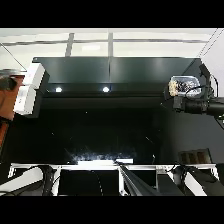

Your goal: Fold the box and place the chain.

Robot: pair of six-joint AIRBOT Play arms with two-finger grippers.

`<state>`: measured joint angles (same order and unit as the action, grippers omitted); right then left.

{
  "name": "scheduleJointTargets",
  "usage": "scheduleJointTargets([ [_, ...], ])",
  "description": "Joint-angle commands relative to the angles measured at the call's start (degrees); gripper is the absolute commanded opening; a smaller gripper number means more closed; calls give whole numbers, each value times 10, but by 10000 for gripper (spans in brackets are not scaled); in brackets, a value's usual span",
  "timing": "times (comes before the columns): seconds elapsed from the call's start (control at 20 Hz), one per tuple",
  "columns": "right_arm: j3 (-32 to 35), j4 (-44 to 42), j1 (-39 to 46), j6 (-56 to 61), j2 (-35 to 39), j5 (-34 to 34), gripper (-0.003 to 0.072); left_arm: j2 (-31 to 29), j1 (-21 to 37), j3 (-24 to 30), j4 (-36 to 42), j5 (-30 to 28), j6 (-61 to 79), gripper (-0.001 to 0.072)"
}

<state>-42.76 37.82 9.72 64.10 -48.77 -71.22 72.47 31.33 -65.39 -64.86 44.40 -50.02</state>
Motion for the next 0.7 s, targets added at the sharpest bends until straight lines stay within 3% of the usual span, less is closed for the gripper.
scheduleJointTargets([
  [0.0, -31, -2, 0, 2, 0, 20, 26, -65, -32, -62, 42, 7, -61, 690],
  [0.05, -57, 2, -1, 2, 0, 24, 25, -77, -56, -78, 63, 20, -74, 564],
  [0.1, -94, 22, -3, 2, 0, 27, 26, -85, -86, -91, 70, 50, -74, 301],
  [0.15, -135, 59, -7, 2, 0, 21, 25, -89, -120, -100, 68, 92, -74, 97],
  [0.2, -170, 109, -11, 7, 0, 6, 26, -92, -157, -106, 69, 140, -77, 30],
  [0.3, -209, 238, -13, 53, 11, -22, 26, -99, -230, -104, 44, 209, -143, 29],
  [0.4, -199, 361, -13, 117, 44, -21, 24, -127, -306, -81, -17, 228, -236, 29],
  [0.5, -159, 430, -13, 154, 94, -12, 24, -182, -363, -20, -24, 181, -254, 29],
  [0.65, -41, 439, -13, 161, 187, 57, 25, -304, -435, 128, -27, 66, -315, 29],
])
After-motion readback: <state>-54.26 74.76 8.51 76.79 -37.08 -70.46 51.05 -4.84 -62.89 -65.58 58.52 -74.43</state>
